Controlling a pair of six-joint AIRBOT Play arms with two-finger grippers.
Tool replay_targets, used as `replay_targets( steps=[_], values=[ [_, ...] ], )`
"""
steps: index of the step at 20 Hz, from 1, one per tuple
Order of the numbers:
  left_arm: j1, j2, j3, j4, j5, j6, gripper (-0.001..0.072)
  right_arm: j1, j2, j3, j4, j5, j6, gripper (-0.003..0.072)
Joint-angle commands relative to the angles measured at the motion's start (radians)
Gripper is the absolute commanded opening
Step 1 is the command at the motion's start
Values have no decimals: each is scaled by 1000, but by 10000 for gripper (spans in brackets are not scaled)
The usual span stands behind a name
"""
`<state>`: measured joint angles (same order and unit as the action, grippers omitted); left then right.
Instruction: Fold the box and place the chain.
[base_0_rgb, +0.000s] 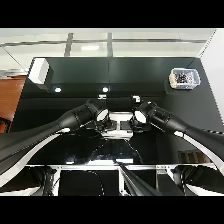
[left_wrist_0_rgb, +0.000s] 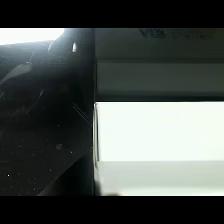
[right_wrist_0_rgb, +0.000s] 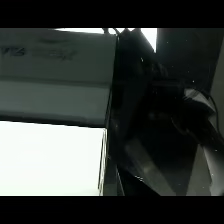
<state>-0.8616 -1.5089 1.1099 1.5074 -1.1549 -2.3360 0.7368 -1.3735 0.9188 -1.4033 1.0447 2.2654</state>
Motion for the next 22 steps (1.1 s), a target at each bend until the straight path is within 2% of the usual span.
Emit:
replay_targets(
  steps=[1,5,6,8,12,13,14,15,17,20,22],
  values=[
    [0,1,0,-2,2,-2,26,0,-3,0,7,-8,11,199],
    [0,1,0,-2,2,-2,26,0,-23,0,8,-7,12,181],
    [0,1,0,-2,2,-2,26,0,-24,0,7,-8,12,92],
    [0,1,0,-2,2,-2,26,0,-24,0,7,-13,14,17],
    [0,1,0,-2,2,-2,26,0,-23,3,8,13,28,21],
    [0,1,0,-2,2,-2,26,0,-17,3,6,24,27,112],
    [0,1,0,-2,2,-2,27,-1,-7,3,-1,30,25,319],
    [0,1,0,-2,2,-2,26,-1,12,4,-4,32,3,377],
    [0,1,0,-2,2,-2,26,-1,75,5,-4,58,-57,377],
    [0,1,0,-2,-2,-2,26,-5,238,31,-23,173,-157,377],
    [0,1,0,-2,-2,-2,26,-33,364,42,-156,194,-183,377]
  ],
)
